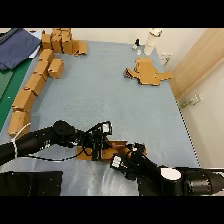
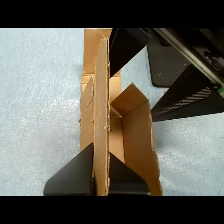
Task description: Fold the box.
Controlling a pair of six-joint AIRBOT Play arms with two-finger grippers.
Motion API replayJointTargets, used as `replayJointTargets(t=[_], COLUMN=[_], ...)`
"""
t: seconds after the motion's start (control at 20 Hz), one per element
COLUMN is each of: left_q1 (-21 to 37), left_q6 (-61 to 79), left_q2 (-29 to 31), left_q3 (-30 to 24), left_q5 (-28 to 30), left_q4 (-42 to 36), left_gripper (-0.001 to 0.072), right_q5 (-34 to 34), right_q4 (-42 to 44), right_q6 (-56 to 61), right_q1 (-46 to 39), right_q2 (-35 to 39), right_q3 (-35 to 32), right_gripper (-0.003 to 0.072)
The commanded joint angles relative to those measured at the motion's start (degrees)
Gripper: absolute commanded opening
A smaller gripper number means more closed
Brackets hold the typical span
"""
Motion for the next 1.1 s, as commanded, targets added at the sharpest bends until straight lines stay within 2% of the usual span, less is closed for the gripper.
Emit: replayJointTargets(t=[0.0,0.3,0.55,0.65,0.8,1.05], left_q1=[0.00,0.00,0.00,0.00,0.00,0.00], left_q6=[0.00,0.00,0.00,0.00,0.00,0.00], left_q2=[0.02,0.02,0.02,0.02,0.02,0.02], left_q3=[0.00,0.00,0.00,0.00,0.00,0.00], left_q5=[0.02,0.04,0.04,0.04,0.02,0.04], left_q4=[0.00,0.00,0.02,0.00,0.00,0.00], left_gripper=[0.0014,0.0013,0.0014,0.0014,0.0014,0.0014], right_q5=[0.07,-1.31,3.15,5.77,10.38,12.22], right_q4=[0.15,3.50,6.21,12.11,22.67,55.74], right_q6=[-3.76,-3.72,-8.85,-17.35,-35.15,-76.56], right_q1=[0.04,-2.43,-6.71,-11.10,-22.18,-46.29], right_q2=[1.31,3.17,6.78,9.25,11.65,7.32], right_q3=[0.04,-0.20,-2.08,-2.62,-2.64,-2.62], right_gripper=[0.0720,0.0720,0.0720,0.0720,0.0720,0.0720])
